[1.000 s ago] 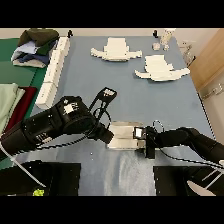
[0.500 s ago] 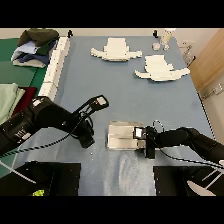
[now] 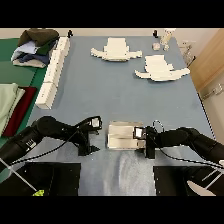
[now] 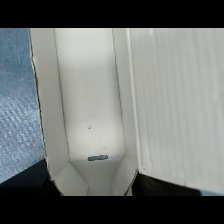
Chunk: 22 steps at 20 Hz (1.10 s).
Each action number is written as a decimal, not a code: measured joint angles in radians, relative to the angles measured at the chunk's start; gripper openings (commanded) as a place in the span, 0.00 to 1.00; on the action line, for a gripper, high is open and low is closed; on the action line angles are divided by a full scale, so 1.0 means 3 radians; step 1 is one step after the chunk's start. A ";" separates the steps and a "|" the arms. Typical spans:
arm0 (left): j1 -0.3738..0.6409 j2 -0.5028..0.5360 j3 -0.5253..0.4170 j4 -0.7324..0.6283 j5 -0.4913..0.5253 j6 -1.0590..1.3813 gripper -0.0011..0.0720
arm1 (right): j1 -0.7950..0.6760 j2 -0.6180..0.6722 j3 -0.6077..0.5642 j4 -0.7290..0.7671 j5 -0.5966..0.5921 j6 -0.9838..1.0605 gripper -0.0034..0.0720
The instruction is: Fold the box.
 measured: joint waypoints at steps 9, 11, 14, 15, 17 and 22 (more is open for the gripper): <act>-0.0092 -0.0624 -0.0126 -0.0904 0.0557 0.1437 0.97 | 0.0000 0.0000 0.0000 -0.0001 0.0000 0.0001 0.58; -0.0122 -0.0710 -0.0099 -0.0973 0.0579 0.1534 0.97 | 0.0000 0.0000 0.0000 -0.0001 0.0000 0.0001 0.58; -0.0153 -0.0823 -0.0052 -0.1022 0.0589 0.1635 0.97 | 0.0000 0.0000 0.0000 -0.0001 0.0000 0.0001 0.58; -0.0153 -0.0858 -0.0036 -0.1036 0.0584 0.1662 0.97 | 0.0000 0.0000 0.0000 -0.0001 0.0000 0.0003 0.58; -0.0168 -0.0927 -0.0004 -0.1041 0.0572 0.1696 0.97 | 0.0000 0.0000 0.0000 -0.0001 -0.0001 0.0003 0.58; -0.0251 -0.1050 0.0025 -0.1068 0.0548 0.1732 0.97 | 0.0000 0.0000 0.0000 -0.0001 -0.0001 0.0003 0.58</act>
